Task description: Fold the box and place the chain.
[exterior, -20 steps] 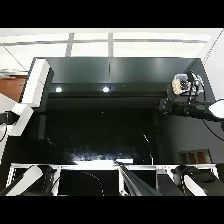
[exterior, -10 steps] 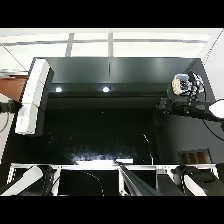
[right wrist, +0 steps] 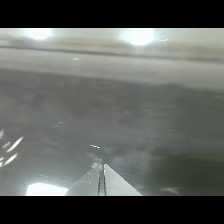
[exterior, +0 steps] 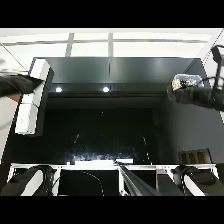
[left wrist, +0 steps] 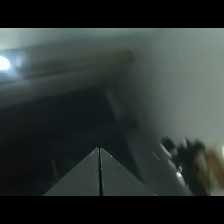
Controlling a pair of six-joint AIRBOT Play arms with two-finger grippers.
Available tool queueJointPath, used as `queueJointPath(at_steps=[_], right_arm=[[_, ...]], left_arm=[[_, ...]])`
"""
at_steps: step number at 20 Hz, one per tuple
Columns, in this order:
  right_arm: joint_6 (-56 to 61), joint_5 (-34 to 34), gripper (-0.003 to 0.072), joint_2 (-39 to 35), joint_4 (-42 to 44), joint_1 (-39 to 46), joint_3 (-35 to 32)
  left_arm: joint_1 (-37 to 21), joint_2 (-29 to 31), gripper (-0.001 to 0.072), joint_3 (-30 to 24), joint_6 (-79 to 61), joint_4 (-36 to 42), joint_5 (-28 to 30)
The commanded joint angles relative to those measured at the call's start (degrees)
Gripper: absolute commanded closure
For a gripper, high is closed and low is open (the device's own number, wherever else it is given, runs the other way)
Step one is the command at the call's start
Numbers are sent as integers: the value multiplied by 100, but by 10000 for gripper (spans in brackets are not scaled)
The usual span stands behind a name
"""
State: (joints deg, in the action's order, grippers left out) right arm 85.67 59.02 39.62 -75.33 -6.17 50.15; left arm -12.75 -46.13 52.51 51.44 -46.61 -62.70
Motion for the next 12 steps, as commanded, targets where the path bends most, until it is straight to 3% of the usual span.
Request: queueJointPath(at_steps=[1,2,4,8,12], right_arm=[[933,-686,648,-1056,-1585,-225,-1036],[970,-999,648,-1196,-1672,-212,-1543],[966,-909,649,-1211,-1574,-214,-1985],[966,-442,650,-1213,-1576,-214,-2063],[968,-442,650,-1211,-1576,-214,-2063]], left_arm=[[1213,1414,678,-1403,870,-1193,1261],[1257,1781,676,-1871,994,-1390,1475],[1202,2323,675,-2332,1056,-1429,1510],[1187,2964,675,-2415,1054,-1421,1401],[1187,3073,675,-2415,1054,-1423,1429]])
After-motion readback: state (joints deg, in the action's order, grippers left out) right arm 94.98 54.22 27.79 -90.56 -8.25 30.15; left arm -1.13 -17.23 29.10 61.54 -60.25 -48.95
